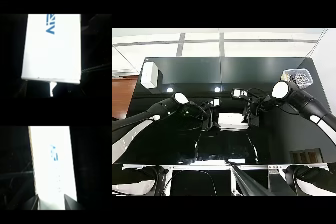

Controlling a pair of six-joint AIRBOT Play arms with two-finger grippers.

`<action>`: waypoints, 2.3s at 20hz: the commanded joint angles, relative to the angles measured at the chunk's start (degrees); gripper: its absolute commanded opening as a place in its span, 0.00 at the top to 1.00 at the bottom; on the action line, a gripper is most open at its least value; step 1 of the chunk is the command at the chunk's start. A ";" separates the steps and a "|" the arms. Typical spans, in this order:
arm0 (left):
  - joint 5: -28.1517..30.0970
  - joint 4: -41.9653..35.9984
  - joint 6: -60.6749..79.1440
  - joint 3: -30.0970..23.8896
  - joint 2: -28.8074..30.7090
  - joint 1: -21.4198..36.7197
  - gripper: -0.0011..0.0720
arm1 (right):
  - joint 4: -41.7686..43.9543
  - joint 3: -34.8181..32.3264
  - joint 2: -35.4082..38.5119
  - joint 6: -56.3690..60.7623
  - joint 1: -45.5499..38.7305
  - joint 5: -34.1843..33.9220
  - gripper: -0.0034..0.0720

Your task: Fold the box and place the chain.

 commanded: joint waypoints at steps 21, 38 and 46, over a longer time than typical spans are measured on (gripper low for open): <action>0.11 -0.02 -0.04 0.04 0.00 0.00 0.53 | -0.92 0.04 2.01 7.91 0.74 3.69 0.46; 0.20 -0.04 -0.07 0.04 0.00 0.00 0.53 | 38.49 -13.42 6.23 28.59 -15.63 -3.04 0.94; 0.24 -0.04 -0.04 0.04 0.00 0.00 0.53 | 38.80 -17.07 5.27 38.60 -13.25 -10.95 0.94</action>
